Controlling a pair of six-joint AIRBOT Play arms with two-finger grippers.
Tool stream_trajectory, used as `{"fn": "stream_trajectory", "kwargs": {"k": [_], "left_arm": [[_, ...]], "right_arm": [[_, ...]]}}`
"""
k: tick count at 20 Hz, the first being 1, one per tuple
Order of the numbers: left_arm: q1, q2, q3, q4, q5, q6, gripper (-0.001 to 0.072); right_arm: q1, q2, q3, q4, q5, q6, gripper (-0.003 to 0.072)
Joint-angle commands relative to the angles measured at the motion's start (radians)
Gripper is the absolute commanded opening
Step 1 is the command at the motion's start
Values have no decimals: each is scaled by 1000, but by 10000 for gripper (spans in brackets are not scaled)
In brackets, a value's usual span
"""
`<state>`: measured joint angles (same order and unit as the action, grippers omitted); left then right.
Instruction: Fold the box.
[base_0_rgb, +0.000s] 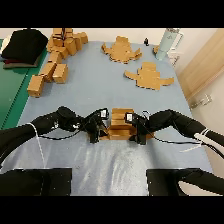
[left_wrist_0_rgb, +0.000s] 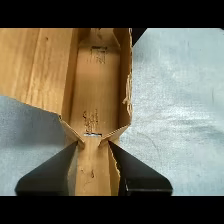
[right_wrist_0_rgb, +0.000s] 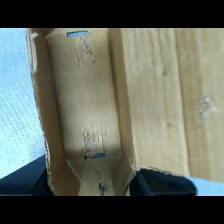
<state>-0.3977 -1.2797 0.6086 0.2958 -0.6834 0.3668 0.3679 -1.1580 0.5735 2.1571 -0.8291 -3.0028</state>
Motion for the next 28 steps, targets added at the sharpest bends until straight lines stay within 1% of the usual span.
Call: {"fn": "stream_trajectory", "kwargs": {"k": [1,3,7,13,16,17,18,19,20,26,27,28], "left_arm": [[-8,-7,3,-5,27,3,230],[-16,-7,3,-13,33,13,230],[-52,-7,4,-93,72,66,230],[-83,-7,10,-117,106,67,232],[-89,-17,10,-117,105,66,241],[-89,-24,10,-117,103,66,277],[-89,-31,10,-117,94,66,425],[-89,-32,10,-117,90,66,545],[-89,-33,11,-117,90,64,556],[-89,-33,11,-116,90,63,555],[-89,-33,11,-115,90,59,478],[-88,-29,11,-101,90,49,253]], "right_arm": [[0,0,0,0,0,0,528],[0,0,0,0,0,0,528],[0,0,0,0,0,0,528],[0,0,0,0,0,0,528],[0,0,0,0,0,0,528],[0,0,0,0,0,0,528],[0,0,0,0,0,0,528],[0,0,0,0,0,0,528],[0,0,0,0,0,0,528],[0,0,0,0,0,0,528],[0,0,0,0,0,0,528],[0,0,0,0,0,0,528]]}}
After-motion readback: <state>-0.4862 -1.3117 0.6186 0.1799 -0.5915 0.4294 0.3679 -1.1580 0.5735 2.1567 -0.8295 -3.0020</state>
